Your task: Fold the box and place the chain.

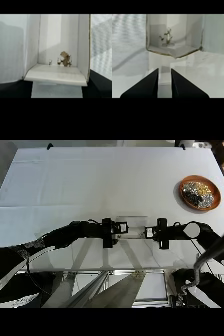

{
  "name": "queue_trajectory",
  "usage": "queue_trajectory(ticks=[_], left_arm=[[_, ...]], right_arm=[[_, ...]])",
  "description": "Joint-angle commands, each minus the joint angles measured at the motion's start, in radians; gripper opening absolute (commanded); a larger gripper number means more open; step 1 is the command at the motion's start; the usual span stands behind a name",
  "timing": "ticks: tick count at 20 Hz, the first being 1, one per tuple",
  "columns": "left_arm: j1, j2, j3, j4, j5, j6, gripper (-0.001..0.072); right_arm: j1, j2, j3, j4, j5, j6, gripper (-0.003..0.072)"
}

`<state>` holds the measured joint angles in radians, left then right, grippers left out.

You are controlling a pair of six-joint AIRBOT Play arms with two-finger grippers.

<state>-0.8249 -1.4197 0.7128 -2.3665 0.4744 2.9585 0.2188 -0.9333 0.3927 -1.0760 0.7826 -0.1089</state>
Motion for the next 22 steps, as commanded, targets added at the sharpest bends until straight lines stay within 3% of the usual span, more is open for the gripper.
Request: queue_trajectory(ticks=[1,10,22], left_arm=[[0.001,0.001,0.000,0.000,0.000,0.000,0.0196],[0.001,0.001,0.000,0.000,0.000,0.000,0.0196],[0.001,0.001,0.000,0.000,0.000,0.000,0.0196]], right_arm=[[-0.015,-0.021,0.000,0.063,-0.038,-0.076,0.0153],[-0.015,-0.021,0.000,0.210,-0.041,-0.140,0.0154],[0.012,-0.028,0.000,0.264,-0.018,-0.191,0.0153]])
